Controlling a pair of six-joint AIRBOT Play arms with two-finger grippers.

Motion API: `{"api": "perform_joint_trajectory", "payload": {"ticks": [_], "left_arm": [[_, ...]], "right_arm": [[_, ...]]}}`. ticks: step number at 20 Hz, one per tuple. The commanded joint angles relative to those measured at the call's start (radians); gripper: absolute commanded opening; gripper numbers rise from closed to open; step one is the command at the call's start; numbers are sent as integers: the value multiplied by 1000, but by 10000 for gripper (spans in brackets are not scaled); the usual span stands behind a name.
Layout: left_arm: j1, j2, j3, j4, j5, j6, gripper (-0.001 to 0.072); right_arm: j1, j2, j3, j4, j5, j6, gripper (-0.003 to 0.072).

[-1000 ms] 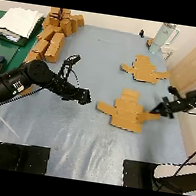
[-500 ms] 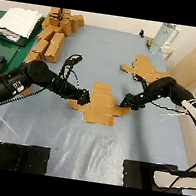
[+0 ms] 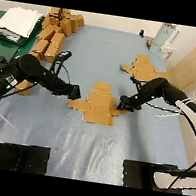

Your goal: Fold the box.

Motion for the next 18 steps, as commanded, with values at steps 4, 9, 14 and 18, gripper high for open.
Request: {"api": "perform_joint_trajectory", "payload": {"ticks": [4, 9, 14, 18], "left_arm": [[97, -19, 6, 0, -50, 42, 660], [153, -151, 8, -158, -105, 241, 660], [164, -278, 8, -202, -25, 316, 660], [164, -398, 8, -396, -26, 484, 660]], "right_arm": [[93, 15, 0, 81, 17, -149, 5], [240, 205, -172, 60, 185, -188, 4], [304, 352, -326, 17, 290, -166, 4], [316, 368, -334, 13, 293, -154, 4]]}}
